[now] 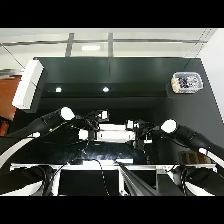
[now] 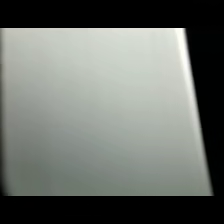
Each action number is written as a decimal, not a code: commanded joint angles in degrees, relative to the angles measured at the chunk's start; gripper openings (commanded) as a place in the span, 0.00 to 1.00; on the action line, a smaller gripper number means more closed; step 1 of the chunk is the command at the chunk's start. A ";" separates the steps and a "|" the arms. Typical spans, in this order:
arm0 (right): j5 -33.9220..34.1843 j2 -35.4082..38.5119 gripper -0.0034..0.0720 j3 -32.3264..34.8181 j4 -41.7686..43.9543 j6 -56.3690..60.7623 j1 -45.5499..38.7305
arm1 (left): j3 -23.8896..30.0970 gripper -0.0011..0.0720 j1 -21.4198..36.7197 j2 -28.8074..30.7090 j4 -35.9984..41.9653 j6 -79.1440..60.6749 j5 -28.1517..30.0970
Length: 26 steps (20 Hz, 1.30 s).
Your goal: Fold the box and place the chain.
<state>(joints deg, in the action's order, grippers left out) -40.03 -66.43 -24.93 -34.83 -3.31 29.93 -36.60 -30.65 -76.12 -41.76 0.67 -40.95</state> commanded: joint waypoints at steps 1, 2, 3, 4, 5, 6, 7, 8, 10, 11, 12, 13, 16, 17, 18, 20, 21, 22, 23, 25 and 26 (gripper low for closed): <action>0.50 -0.26 0.76 0.07 -3.17 1.97 0.07 | -0.04 0.05 0.04 0.00 0.00 -0.02 0.02; 0.66 -0.26 0.75 0.07 -3.17 2.16 0.07 | -0.04 0.05 0.04 0.00 0.00 -0.02 0.02; 0.66 -0.26 0.75 0.07 -3.17 2.14 0.07 | -0.04 0.05 0.04 0.00 0.02 -0.02 0.02; 0.66 -0.26 0.75 0.07 -3.17 2.14 0.07 | -0.04 0.05 0.04 0.00 0.00 -0.02 0.02; 0.66 -0.26 0.75 0.07 -3.17 2.14 0.07 | -0.04 0.05 0.04 0.00 0.02 -0.02 0.02; 0.63 -0.26 0.75 0.07 -3.17 2.14 0.07 | -0.04 0.05 0.04 0.00 0.00 -0.02 0.04; 0.61 -0.26 0.75 0.07 -3.17 2.14 0.07 | -0.04 0.05 0.04 0.00 0.02 -0.02 0.02; 0.61 -0.26 0.75 0.07 -3.15 2.14 0.07 | -0.04 0.05 0.04 0.00 0.00 -0.02 0.04; 0.48 -0.26 0.75 0.07 -2.38 2.12 0.07 | -0.04 0.06 0.04 0.00 0.00 -0.02 0.04; 0.17 -0.24 0.75 0.04 -1.81 2.10 0.07 | -0.04 0.12 0.04 0.09 0.00 0.00 0.04; 0.17 -0.24 0.75 0.04 -1.77 2.10 0.07 | -0.04 0.31 0.04 0.31 0.00 0.02 -0.15; 0.17 -0.24 0.75 0.04 -1.75 2.10 0.07 | -0.04 0.35 0.04 0.44 0.00 0.22 -1.53; 0.17 -0.24 0.56 0.04 -1.75 2.10 0.07 | -0.04 0.45 0.04 1.36 -0.02 2.84 -1.88; 0.17 -0.24 0.56 0.04 -1.77 2.10 0.07 | -0.04 0.45 0.07 1.70 -0.04 2.84 -1.92; 0.20 -0.24 0.56 0.04 -1.77 2.10 0.07 | -0.04 0.59 0.07 2.14 -0.04 2.82 -1.57; 0.17 -0.24 0.56 0.04 -1.77 2.10 0.07 | -0.04 0.98 0.07 3.54 -0.04 3.65 0.07; 0.17 -0.24 0.56 0.04 -1.75 2.08 0.07 | -0.04 0.98 0.20 4.70 -0.46 5.01 0.90; 0.17 -0.24 0.56 0.04 -1.77 2.10 0.07 | -0.04 0.98 0.44 6.01 -1.51 6.03 0.96; 0.17 -0.24 0.56 0.04 -1.77 2.10 0.07 | -0.04 0.98 1.09 7.58 -3.17 7.93 0.90; 0.20 -0.24 0.56 0.04 -1.77 2.10 0.07 | -0.04 0.98 2.93 11.04 -7.23 14.34 -0.33; 0.17 -0.24 0.56 0.04 -1.77 2.08 0.07 | -0.04 0.98 4.00 12.85 -9.33 17.25 -1.53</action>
